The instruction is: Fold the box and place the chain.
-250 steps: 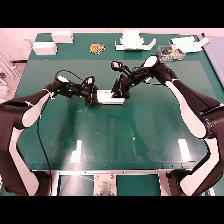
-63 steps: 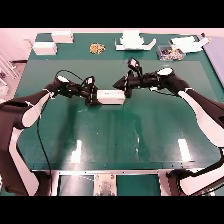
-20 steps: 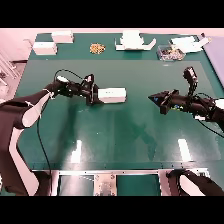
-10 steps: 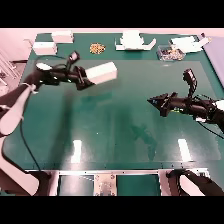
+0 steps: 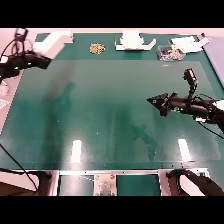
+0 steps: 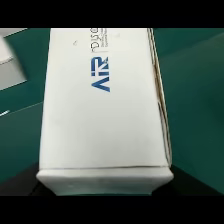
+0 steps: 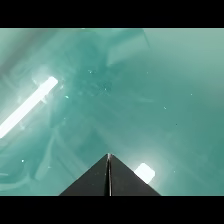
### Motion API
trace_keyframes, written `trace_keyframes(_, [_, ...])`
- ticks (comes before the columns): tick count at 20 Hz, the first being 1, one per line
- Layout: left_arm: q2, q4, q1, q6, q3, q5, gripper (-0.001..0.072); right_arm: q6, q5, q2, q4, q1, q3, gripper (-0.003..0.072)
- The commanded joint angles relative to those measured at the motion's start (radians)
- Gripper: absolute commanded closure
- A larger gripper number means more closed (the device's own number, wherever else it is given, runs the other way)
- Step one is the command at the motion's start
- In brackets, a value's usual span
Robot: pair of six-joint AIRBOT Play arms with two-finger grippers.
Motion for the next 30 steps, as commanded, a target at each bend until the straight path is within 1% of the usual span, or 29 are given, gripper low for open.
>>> trace_keyframes(1, [0.008,0.066,0.083,-0.109,-0.075,0.159,0.0696,0.005,0.0,0.0,0.02,0.0,0.0,0.0678])
trace_keyframes(3, [-0.001,0.073,0.106,-0.109,-0.139,0.195,0.0695,0.005,0.0,0.0,0.029,0.0,0.0,0.0678])
trace_keyframes(5, [-0.03,0.079,0.118,-0.097,-0.171,0.216,0.0693,0.005,0.0,0.0,0.047,0.0,0.0,0.0679])
trace_keyframes(8, [-0.084,0.079,0.118,-0.063,-0.173,0.217,0.0693,0.005,0.0,0.0,0.047,0.0,0.0,0.0678])
trace_keyframes(10, [-0.112,0.079,0.119,-0.047,-0.173,0.236,0.0693,0.005,0.0,0.0,0.047,0.0,0.0,0.0679])
trace_keyframes(12, [-0.129,0.079,0.119,-0.048,-0.173,0.275,0.0693,0.005,0.0,0.0,0.047,0.0,0.0,0.0678])
trace_keyframes(16, [-0.136,0.079,0.119,-0.055,-0.173,0.391,0.0693,0.005,0.0,0.0,0.047,0.0,0.0,0.0678])
trace_keyframes(21, [-0.167,0.074,0.119,0.014,-0.163,0.364,0.0689,0.018,0.0,0.0,0.047,0.001,-0.001,0.0678])
trace_keyframes(22, [-0.167,0.074,0.119,0.05,-0.163,0.345,0.0473,0.029,0.0,0.0,0.046,0.001,-0.001,0.0678])
trace_keyframes(23, [-0.168,0.074,0.119,0.049,-0.163,0.354,0.0225,0.042,0.0,0.0,0.046,0.001,-0.001,0.0678])
trace_keyframes(24, [-0.168,0.075,0.12,0.051,-0.163,0.357,0.0211,0.043,0.0,0.0,0.046,0.001,-0.001,0.0678])
trace_keyframes(26, [-0.167,0.076,0.119,0.064,-0.163,0.381,0.0002,0.043,0.0,0.0,0.046,0.001,-0.001,0.0678])
trace_keyframes(27, [-0.165,0.076,0.119,0.066,-0.163,0.384,-0.0009,0.042,0.003,0.0,0.046,0.001,-0.001,0.0677])
trace_keyframes(28, [-0.163,0.076,0.119,0.076,-0.163,0.384,-0.001,0.043,0.003,0.0,0.046,0.001,-0.001,0.0635])
trace_keyframes(29, [-0.163,0.076,0.119,0.082,-0.162,0.381,-0.0011,0.043,0.003,0.0,0.046,0.001,-0.001,0.0566])
trace_keyframes(30, [-0.161,0.076,0.119,0.082,-0.16,0.377,-0.0011,0.042,0.003,0.0,0.046,0.0,-0.001,0.0565])
